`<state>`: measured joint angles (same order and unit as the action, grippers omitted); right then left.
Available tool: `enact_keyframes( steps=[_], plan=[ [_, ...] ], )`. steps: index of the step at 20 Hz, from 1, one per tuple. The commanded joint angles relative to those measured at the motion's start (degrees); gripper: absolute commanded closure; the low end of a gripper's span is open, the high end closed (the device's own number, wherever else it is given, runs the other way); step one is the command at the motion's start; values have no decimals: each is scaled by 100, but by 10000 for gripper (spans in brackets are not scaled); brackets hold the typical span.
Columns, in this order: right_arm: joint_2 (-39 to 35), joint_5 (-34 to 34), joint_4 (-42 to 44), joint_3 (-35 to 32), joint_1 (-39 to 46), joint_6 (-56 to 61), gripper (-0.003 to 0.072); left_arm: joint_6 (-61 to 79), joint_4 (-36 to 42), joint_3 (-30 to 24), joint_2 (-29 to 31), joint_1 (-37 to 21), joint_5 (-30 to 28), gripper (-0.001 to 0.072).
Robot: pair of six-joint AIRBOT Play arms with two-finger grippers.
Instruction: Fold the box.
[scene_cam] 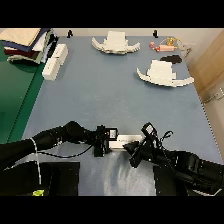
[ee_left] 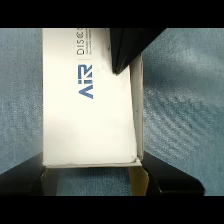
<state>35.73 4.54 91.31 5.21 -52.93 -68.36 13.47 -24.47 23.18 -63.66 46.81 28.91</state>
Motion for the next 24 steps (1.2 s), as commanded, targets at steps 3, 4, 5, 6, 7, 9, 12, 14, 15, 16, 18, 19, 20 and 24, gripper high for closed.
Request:
enact_keyframes(
  steps=[3, 4, 5, 6, 7, 9, 12, 14, 15, 16, 18, 19, 20, 24],
  plan=[
    [4, 321, 28, -17, 0, 66, 684, 0, 0, -2, 2, 0, 2, 182],
    [4, 413, 28, -17, -2, 133, 684, 0, 0, -2, 2, 0, 2, 181],
    [4, 442, 26, -15, -4, 175, 684, 0, 0, -2, 2, 0, 2, 181],
    [0, 428, 28, -15, -4, 197, 684, 0, 0, -2, 2, 0, 2, 181],
    [-9, 396, 28, -4, -4, 197, 684, 0, -2, -2, 2, 0, 2, 182],
    [-13, 321, 26, 63, -4, 195, 684, 0, 0, -2, 2, 0, 2, 181],
    [-190, 328, 20, 302, 0, 195, 684, 0, 0, -2, 2, 0, 2, 181],
    [-319, 332, -74, 496, 17, 190, 684, 0, 0, -2, 2, 0, 2, 181],
    [-372, 354, -225, 601, 37, 192, 683, 0, 0, -2, 2, 0, 2, 182],
    [-393, 382, -361, 697, 48, 192, 683, 0, 0, -2, 2, 0, 2, 181],
    [-393, 577, -599, 892, 48, 192, 683, 0, 0, -2, 2, 0, 0, 181],
    [-393, 728, -710, 984, 48, 192, 683, 0, 0, -2, 2, 0, 2, 182],
    [-393, 933, -844, 1082, 48, 192, 684, 0, 0, -2, 2, 0, 0, 181],
    [-396, 2144, -1390, 1482, 323, 616, 684, -4, 48, -2, 4, 0, 4, 181]
  ],
)
